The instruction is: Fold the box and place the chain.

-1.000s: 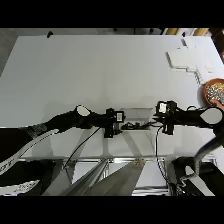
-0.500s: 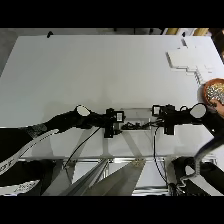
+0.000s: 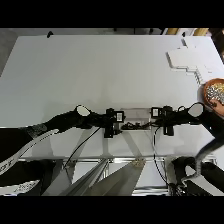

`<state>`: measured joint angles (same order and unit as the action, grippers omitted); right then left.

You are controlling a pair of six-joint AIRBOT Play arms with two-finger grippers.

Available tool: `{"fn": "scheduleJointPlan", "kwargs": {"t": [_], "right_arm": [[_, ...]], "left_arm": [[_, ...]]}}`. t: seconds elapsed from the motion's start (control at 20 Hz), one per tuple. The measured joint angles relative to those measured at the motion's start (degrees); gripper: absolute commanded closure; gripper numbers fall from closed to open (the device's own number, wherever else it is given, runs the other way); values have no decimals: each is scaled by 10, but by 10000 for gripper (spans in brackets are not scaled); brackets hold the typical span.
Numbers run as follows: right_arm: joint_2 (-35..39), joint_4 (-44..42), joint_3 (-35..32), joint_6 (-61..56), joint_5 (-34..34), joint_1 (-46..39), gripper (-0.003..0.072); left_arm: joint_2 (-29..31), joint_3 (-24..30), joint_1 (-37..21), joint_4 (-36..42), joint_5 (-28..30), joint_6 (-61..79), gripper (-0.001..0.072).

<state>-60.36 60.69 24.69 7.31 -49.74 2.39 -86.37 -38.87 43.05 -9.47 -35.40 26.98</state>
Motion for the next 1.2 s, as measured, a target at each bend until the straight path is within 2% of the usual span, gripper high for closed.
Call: {"fn": "scheduleJointPlan", "kwargs": {"t": [0.45,0.85,1.05,1.2], "right_arm": [[118,-17,0,0,-33,5,665],[228,-31,0,-9,-42,91,665],[249,-98,0,0,-33,152,665],[238,-170,0,25,-22,189,662]], "left_arm": [[0,0,0,0,0,0,397],[0,0,0,0,0,0,397],[0,0,0,0,0,0,397],[0,0,0,0,0,0,397]]}}
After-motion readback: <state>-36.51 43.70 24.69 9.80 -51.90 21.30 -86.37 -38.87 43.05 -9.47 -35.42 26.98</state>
